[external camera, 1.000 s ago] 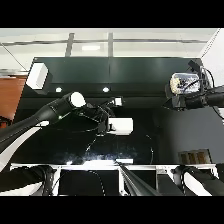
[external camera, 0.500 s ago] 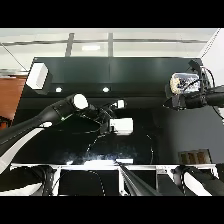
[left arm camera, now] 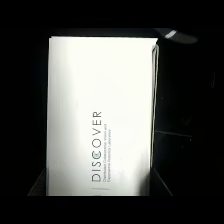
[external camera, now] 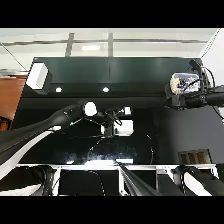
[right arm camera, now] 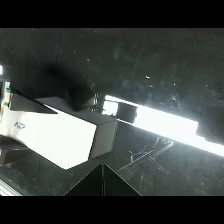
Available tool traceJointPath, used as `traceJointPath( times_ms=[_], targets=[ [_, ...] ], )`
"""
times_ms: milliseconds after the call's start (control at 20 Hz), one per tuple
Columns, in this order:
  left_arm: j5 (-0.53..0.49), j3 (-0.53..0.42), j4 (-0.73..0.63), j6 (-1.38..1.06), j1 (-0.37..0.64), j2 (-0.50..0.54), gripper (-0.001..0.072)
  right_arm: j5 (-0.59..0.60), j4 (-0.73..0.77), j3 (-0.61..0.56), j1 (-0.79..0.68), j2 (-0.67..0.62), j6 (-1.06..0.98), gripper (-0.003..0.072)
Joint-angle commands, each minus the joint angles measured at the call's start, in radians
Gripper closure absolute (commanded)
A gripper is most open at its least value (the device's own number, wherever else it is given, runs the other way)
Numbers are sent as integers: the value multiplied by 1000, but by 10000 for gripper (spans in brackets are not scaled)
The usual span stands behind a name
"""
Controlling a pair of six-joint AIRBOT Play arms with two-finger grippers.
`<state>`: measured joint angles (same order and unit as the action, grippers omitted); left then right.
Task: Fold the box and place the chain.
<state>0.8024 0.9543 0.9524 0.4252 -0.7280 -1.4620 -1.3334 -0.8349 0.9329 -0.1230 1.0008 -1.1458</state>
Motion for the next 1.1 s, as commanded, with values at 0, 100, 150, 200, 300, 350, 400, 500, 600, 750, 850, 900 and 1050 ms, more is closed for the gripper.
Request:
traceJointPath(
  times_ms=[0,100,150,200,300,350,400,500,600,750,850,900,1050],
  targets=[
    [96,2,292,349,55,69,439,0,0,0,-1,-1,-2,678],
    [173,-3,418,519,174,143,439,3,0,0,-1,-1,-2,678],
    [219,-4,443,568,254,179,439,3,0,0,-1,-1,-2,678],
    [267,-4,449,607,353,213,439,3,0,0,-1,-1,-2,678],
    [336,-3,449,663,569,262,439,5,-1,0,-1,-1,-2,679],
    [352,-3,448,689,678,274,439,11,-1,0,-1,0,-2,678],
    [356,-3,449,718,792,277,436,15,-1,0,-1,-1,-2,678],
    [317,-3,448,765,989,269,436,30,-1,0,-1,0,-2,678],
    [254,-3,425,768,1129,248,436,36,0,0,-1,0,-2,678],
    [188,-2,330,669,1239,212,435,36,0,0,0,0,-2,678],
    [100,-2,313,579,1240,192,435,48,-1,0,7,0,-2,678],
    [55,-2,315,550,1231,183,435,57,2,0,10,0,-2,678],
    [-85,0,315,543,1216,152,435,72,4,0,29,0,-2,678]
  ],
)
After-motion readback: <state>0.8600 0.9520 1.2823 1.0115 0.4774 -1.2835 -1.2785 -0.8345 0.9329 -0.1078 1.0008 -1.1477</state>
